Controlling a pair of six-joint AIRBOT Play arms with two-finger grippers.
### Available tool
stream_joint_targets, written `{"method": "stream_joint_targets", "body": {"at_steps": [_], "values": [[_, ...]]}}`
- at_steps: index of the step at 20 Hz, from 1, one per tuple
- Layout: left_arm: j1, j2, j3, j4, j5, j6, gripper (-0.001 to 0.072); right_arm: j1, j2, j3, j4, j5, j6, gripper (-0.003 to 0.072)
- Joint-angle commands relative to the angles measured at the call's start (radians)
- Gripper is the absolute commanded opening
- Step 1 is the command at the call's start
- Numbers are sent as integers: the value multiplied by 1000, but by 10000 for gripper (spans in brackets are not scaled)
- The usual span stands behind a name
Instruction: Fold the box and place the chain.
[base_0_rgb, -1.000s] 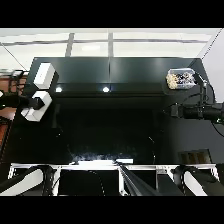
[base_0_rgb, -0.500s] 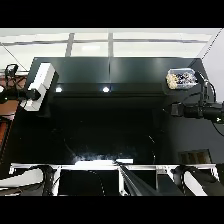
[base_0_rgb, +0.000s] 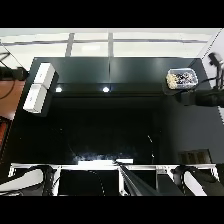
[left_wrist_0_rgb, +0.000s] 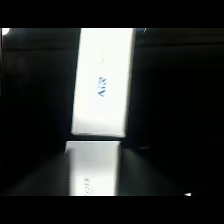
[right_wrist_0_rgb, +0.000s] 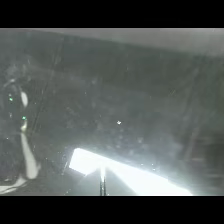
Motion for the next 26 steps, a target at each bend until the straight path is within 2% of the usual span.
{"method": "stream_joint_targets", "body": {"at_steps": [1, 3, 4, 5, 8, 10, 11, 12, 14, 17, 26], "values": [[-45, 117, 63, -17, -173, -91, 24, 0, 47, 105, -92, 71, 25, 10], [-116, 231, -3, -49, -167, -121, 23, 0, 117, 87, -119, 40, 47, 9], [-168, 309, -83, -83, -115, -116, 23, 1, 157, 57, -113, -5, 49, 10], [-222, 391, -182, -109, -48, -91, 22, 8, 202, 10, -116, -82, 42, 9], [-396, 655, -565, -121, 241, -84, 24, 24, 311, -219, -128, -388, -47, 11], [-458, 798, -762, -120, 405, -84, 25, 24, 311, -338, -140, -494, -47, 12], [-472, 863, -823, -120, 460, -84, 27, 24, 311, -374, -156, -511, -47, 12], [-475, 919, -859, -120, 480, -84, 27, 24, 311, -386, -174, -486, -46, 12], [-475, 1014, -898, -121, 451, -84, 27, 24, 311, -387, -180, -431, -46, 12], [-475, 1090, -912, -121, 443, -84, 27, 24, 311, -387, -180, -427, -46, 12], [-475, 1104, -912, -120, 446, -84, 28, 24, 311, -387, -180, -427, -47, 12]]}}
